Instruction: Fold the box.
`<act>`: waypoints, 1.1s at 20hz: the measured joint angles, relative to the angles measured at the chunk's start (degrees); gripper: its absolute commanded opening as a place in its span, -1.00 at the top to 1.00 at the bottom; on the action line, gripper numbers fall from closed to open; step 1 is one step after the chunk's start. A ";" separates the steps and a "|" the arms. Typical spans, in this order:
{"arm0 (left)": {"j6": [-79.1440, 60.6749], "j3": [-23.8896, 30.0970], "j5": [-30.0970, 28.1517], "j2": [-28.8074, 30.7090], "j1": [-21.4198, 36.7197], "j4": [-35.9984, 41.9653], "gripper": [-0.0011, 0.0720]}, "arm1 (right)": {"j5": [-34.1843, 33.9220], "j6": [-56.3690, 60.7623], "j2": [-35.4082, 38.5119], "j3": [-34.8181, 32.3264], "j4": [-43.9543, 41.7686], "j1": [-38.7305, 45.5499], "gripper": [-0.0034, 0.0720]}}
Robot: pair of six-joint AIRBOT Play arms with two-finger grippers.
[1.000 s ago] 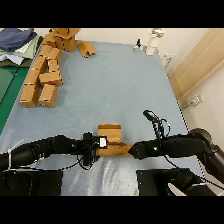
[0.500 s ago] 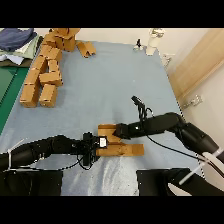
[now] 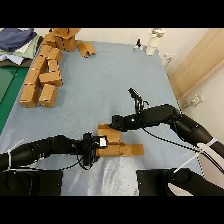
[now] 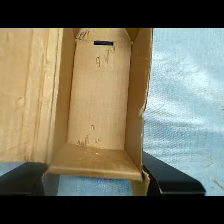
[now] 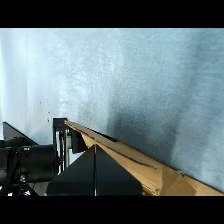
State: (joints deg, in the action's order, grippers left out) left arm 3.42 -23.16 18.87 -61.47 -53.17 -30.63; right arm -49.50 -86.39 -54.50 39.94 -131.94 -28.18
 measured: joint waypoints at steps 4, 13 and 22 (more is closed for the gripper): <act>2.19 -0.02 1.88 0.00 0.00 0.02 -0.29 | -0.04 -0.02 -0.13 0.13 0.09 0.00 0.91; 3.50 -0.02 4.17 0.02 0.00 -0.11 -0.29 | -4.94 -0.28 -0.20 -0.48 0.59 -0.35 0.91; 3.61 -0.02 4.46 0.02 -0.02 -0.20 -0.29 | 0.79 -5.79 -6.32 -7.34 3.13 -0.81 0.91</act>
State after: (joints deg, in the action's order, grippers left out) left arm 7.03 -23.18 23.33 -61.45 -53.19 -30.83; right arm -48.71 -92.18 -60.82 32.60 -128.81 -28.99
